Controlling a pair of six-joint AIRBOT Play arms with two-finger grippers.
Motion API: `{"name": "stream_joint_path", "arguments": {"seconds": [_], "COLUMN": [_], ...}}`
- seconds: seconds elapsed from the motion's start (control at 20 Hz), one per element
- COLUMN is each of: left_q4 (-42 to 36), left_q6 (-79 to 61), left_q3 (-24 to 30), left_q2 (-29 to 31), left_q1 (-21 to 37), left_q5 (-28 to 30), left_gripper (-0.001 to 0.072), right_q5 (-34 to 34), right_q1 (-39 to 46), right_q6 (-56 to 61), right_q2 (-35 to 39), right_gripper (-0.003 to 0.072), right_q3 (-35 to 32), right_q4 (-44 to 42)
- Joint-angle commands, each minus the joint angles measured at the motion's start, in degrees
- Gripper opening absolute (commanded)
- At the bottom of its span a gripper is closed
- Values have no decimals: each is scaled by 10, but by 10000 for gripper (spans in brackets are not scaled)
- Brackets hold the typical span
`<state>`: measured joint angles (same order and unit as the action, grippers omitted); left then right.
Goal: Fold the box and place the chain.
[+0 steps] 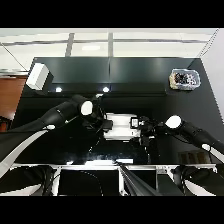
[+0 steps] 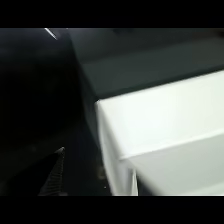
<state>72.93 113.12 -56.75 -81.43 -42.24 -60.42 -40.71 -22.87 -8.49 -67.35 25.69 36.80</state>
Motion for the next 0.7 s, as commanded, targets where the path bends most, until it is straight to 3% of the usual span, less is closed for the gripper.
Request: {"name": "stream_joint_path", "arguments": {"seconds": [0.0, 0.25, 0.3, 0.35, 0.4, 0.65], "left_q4": [52, 83, 85, 85, 85, 84], "left_q6": [44, 101, 120, 131, 132, 134], "left_q3": [-30, -76, -76, -76, -76, -76], "left_q2": [-19, -61, -63, -64, -64, -68], "left_q1": [-30, -58, -60, -62, -63, -63], "left_q5": [-17, -56, -55, -51, -43, -29], "left_gripper": [495, 492, 466, 364, 333, 354], "right_q5": [-1, -1, -1, -1, -1, -1], "right_q1": [0, 0, 0, 0, 0, 0], "right_q6": [0, 0, 0, 0, 0, 0], "right_q2": [0, 0, 0, 0, 0, 0], "right_gripper": [417, 417, 417, 417, 417, 417], "right_q3": [0, 0, 0, 0, 0, 0], "right_q4": [1, 1, 1, 1, 1, 1]}}
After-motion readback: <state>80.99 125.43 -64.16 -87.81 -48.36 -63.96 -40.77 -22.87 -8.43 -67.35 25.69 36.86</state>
